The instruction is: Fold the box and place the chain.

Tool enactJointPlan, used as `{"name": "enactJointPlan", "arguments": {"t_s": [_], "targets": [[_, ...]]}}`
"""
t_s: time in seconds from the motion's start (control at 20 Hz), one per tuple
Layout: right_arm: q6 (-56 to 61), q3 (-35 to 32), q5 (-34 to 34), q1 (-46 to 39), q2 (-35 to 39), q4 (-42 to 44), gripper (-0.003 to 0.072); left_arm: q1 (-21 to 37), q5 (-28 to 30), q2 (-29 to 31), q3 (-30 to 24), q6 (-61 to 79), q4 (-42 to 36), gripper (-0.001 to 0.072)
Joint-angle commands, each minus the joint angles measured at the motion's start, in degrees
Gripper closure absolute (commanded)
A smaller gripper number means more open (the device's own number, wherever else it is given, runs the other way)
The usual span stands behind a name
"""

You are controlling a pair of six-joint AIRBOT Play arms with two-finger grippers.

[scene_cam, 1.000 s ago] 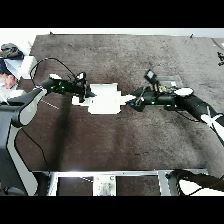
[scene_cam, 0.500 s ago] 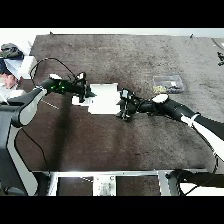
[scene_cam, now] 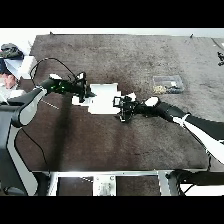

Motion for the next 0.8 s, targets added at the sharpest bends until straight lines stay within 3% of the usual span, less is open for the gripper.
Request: {"name": "enactJointPlan", "arguments": {"t_s": [0.0,0.2,0.75], "targets": [[-0.15,0.26,-5.25,0.81,-0.76,-1.40,0.0088,-0.04,0.02,-0.02,-0.02,0.00,0.00,0.0698],[0.33,1.84,-9.05,0.72,-0.72,0.15,0.0089,-0.04,0.02,-0.02,-0.02,0.00,0.00,0.0697],[1.64,5.55,-7.50,-1.79,1.22,2.08,0.0088,-0.04,0.02,-0.02,-0.02,0.00,0.00,0.0697]]}}
